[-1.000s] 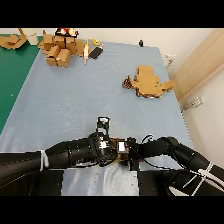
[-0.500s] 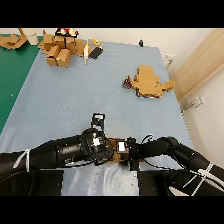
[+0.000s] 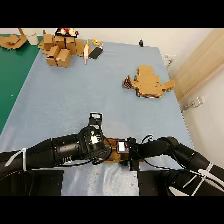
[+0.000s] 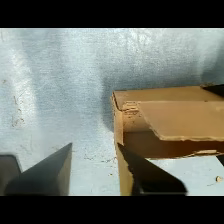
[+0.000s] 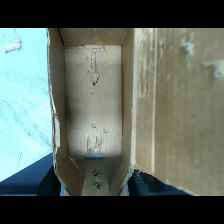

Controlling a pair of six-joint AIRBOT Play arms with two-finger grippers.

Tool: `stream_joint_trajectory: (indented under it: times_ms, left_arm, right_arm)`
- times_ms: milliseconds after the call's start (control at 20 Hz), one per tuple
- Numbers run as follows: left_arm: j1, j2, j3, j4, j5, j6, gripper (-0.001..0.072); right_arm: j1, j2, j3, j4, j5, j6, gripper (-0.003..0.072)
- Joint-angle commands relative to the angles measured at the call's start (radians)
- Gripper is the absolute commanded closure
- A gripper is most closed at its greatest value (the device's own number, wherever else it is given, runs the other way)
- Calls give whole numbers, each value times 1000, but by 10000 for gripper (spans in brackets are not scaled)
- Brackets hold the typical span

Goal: Fold the box.

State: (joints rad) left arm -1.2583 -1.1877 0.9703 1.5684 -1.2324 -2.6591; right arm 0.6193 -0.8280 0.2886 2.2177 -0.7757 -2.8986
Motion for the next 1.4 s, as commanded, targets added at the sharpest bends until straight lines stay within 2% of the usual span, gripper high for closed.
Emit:
stream_joint_trajectory:
  times_ms: [0, 150, 200, 300, 400, 450, 550, 650, 750, 850, 1000, 1150, 1300, 1350]
  left_arm:
    - [7, 22, 0, 0, -49, 33, 672]
    - [37, 99, -32, 35, -148, 103, 696]
    - [60, 143, -67, 37, -129, 126, 697]
    - [141, 266, -169, -12, -2, 245, 697]
    - [273, 394, -285, -222, 190, 588, 697]
    - [359, 446, -338, -371, 254, 843, 697]
    - [514, 493, -412, -590, 264, 1361, 697]
    - [610, 480, -456, -599, 274, 1604, 696]
    - [651, 448, -490, -557, 335, 1689, 697]
    - [632, 414, -508, -504, 406, 1712, 697]
    - [526, 422, -548, -463, 513, 1866, 697]
    - [446, 454, -608, -500, 614, 1902, 697]
    - [357, 430, -622, -519, 604, 1994, 674]
    - [331, 417, -622, -552, 609, 2000, 353]
  right_arm:
    - [-1, 0, 1, 0, 0, 0, 200]
    - [-1, 0, 1, 0, 0, 0, 200]
    - [-1, 0, 1, 0, 0, 0, 200]
    - [-1, 0, 1, 0, 0, 0, 200]
    - [-1, 0, 1, 0, 0, 0, 200]
    - [-1, 0, 1, 0, 0, 0, 200]
    - [-1, 0, 1, 0, 0, 0, 200]
    - [-1, 0, 1, 0, 0, 0, 200]
    - [-1, 0, 1, 0, 0, 0, 200]
    - [-1, 0, 1, 0, 0, 0, 200]
    - [-1, 0, 1, 0, 0, 0, 200]
    - [-1, 0, 1, 0, 0, 0, 200]
    - [-1, 0, 1, 0, 0, 0, 200]
    - [-1, 0, 1, 0, 0, 0, 200]
